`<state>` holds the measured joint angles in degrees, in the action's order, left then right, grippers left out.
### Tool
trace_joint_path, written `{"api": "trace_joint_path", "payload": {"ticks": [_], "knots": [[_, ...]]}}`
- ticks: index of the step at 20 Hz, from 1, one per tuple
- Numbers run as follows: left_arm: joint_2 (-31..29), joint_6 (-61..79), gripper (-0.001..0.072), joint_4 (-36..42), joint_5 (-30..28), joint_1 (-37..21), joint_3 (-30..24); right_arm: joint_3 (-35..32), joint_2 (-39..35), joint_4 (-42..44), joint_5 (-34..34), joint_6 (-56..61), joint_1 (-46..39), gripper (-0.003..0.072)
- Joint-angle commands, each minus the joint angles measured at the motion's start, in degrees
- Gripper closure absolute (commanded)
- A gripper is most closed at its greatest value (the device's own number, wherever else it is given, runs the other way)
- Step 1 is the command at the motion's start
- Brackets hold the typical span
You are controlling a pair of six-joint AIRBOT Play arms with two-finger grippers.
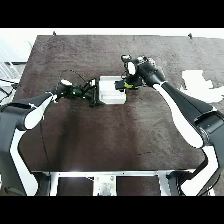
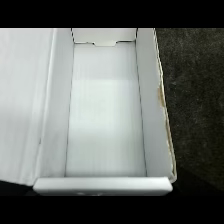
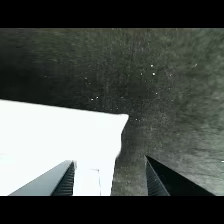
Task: Fold the box and place the chain.
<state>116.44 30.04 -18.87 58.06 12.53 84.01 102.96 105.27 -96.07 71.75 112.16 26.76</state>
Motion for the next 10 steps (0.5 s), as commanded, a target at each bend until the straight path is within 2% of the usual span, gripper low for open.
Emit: {"api": "trace_joint_path", "payload": {"ticks": [1, 4, 7, 8, 9, 10], "knots": [[-0.02, -0.02, 0.0086, 0.00, 0.00, -0.02, 0.00, 0.07, -3.85, -1.40, -0.46, -4.85, -0.50, 0.0179], [-0.02, -0.02, 0.0086, 0.00, 0.02, -0.02, 0.00, 0.07, -6.03, -6.99, -2.58, -7.19, -3.30, 0.0192], [-0.02, -0.02, 0.0085, 0.00, 0.00, -0.02, 0.00, 0.02, -5.66, -6.80, -6.62, -10.10, -9.05, 0.0199], [-0.02, -0.02, 0.0085, 0.00, 0.00, -0.02, 0.00, 0.04, -5.29, -6.12, -9.03, -10.78, -11.10, 0.0277], [-0.02, -0.02, 0.0085, 0.00, 0.02, -0.02, 0.00, 0.04, -4.87, -4.90, -11.54, -11.02, -12.96, 0.0309], [-0.02, -0.02, 0.0085, 0.00, 0.00, -0.02, 0.00, 0.04, -4.22, -2.29, -13.81, -12.74, -14.91, 0.0311]]}}
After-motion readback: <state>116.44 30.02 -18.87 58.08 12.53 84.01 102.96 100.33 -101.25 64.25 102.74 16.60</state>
